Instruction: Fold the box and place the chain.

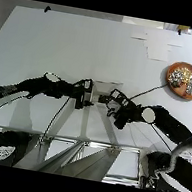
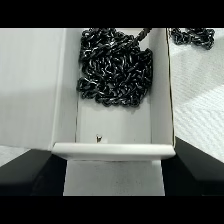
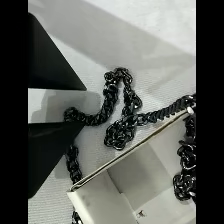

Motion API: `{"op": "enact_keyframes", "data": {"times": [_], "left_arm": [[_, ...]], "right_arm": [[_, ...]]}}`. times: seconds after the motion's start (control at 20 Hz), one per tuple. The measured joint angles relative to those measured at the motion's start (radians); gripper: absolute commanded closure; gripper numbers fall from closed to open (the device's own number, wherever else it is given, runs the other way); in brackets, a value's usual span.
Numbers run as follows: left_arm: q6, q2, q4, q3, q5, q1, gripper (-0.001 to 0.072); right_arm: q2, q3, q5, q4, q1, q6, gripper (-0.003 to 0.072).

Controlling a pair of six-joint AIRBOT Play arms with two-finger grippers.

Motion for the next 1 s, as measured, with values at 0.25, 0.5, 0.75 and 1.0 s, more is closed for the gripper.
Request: {"op": "enact_keyframes", "data": {"times": [0.25,0.5,0.75,1.0], "left_arm": [[0.000,0.000,0.000,0.000,0.000,0.000,0.0695],[0.000,0.000,0.000,0.000,0.000,0.000,0.0695],[0.000,0.000,0.000,0.000,0.000,0.000,0.0695],[0.000,0.000,0.000,0.000,0.000,0.000,0.0695]], "right_arm": [[-0.003,0.000,-0.016,-0.014,0.005,-0.003,0.0579],[-0.035,0.001,-0.026,-0.010,0.005,-0.004,0.0657],[-0.031,0.000,0.018,-0.016,0.006,-0.006,0.0669],[0.074,-0.001,0.071,-0.052,0.006,0.006,0.0669]]}}
